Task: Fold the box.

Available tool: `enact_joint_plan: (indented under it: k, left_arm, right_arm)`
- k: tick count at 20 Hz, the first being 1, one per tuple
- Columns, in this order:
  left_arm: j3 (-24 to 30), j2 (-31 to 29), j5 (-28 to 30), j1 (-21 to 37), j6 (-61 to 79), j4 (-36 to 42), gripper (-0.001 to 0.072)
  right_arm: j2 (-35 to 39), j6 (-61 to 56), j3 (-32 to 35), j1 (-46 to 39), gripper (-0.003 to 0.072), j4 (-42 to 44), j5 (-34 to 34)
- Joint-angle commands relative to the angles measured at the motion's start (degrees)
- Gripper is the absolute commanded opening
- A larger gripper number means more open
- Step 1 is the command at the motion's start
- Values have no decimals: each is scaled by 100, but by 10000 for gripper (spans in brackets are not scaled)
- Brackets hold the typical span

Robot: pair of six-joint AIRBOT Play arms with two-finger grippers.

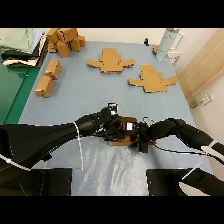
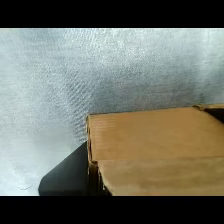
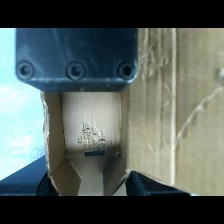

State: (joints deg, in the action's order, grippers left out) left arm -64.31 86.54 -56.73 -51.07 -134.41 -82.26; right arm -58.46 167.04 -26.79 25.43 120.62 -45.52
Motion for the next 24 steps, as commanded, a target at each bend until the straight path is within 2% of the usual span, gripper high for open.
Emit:
enact_joint_plan:
  k: [1,2,3,10,12,13,20,21,22,24]
  left_arm:
    - [-70,-11,-92,-2,26,15,183]
    - [-70,-11,-94,0,22,15,406]
    - [-70,-11,-94,9,20,17,430]
    - [-74,-11,-87,81,-2,-7,425]
    - [-74,-11,-52,92,103,-15,52]
    - [-74,-9,0,90,173,-15,15]
    - [-74,-11,42,72,177,155,17]
    - [-76,-11,-9,72,177,192,153]
    - [-76,-11,-68,74,173,243,392]
    - [-83,-11,-155,81,153,328,419]
  right_arm:
    - [-4,-7,-4,0,474,4,17]
    - [-4,-9,-4,0,474,4,17]
    - [-4,-7,-4,0,474,4,17]
    - [-4,-7,-4,0,474,4,17]
    - [-4,-7,-4,0,474,4,17]
    - [-4,-7,-4,0,474,4,17]
    - [-4,-9,-4,0,474,4,17]
    - [-4,-9,-4,0,474,4,17]
    - [-4,-9,-4,0,474,2,17]
    - [-4,-9,-4,0,474,4,17]
